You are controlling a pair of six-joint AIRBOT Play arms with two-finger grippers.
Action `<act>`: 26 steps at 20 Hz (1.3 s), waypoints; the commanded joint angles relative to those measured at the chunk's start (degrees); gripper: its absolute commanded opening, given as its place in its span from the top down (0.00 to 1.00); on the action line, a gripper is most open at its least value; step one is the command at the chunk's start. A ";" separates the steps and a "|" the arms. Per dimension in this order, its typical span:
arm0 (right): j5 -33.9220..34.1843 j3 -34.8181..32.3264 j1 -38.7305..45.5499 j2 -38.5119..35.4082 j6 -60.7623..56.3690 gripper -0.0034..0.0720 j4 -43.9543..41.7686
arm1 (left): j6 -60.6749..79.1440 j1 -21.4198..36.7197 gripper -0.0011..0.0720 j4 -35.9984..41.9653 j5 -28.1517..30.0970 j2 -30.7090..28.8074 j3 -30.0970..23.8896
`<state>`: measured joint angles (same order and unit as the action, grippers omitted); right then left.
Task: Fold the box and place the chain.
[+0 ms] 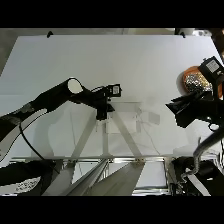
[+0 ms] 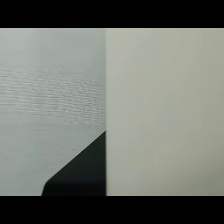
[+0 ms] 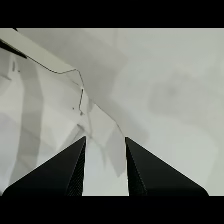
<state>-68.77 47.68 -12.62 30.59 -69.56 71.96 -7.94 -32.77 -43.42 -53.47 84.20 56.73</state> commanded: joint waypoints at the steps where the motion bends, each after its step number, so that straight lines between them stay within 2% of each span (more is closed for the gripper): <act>1: -0.50 0.00 0.00 -0.09 -0.52 0.58 0.26 | 2.86 -0.13 0.98 2.08 -1.46 3.04 0.52; 4: -0.52 0.00 0.00 -0.09 -0.52 0.58 0.24 | 4.35 -0.17 0.98 2.51 -2.21 5.38 0.50; 8: -0.48 0.00 0.00 -0.09 -0.50 0.58 0.26 | 4.35 -0.17 0.98 2.62 -0.15 7.65 0.48; 15: 0.20 0.00 0.00 -0.09 -0.48 0.58 0.28 | 4.33 -0.17 0.99 5.38 4.17 7.76 0.48; 26: 0.66 0.00 0.00 -0.09 -0.50 0.58 0.26 | 3.85 -0.17 0.97 5.27 3.69 7.76 0.31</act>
<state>-68.16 47.68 -12.62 30.55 -70.06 72.25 -4.05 -32.95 -38.17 -49.56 91.94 57.08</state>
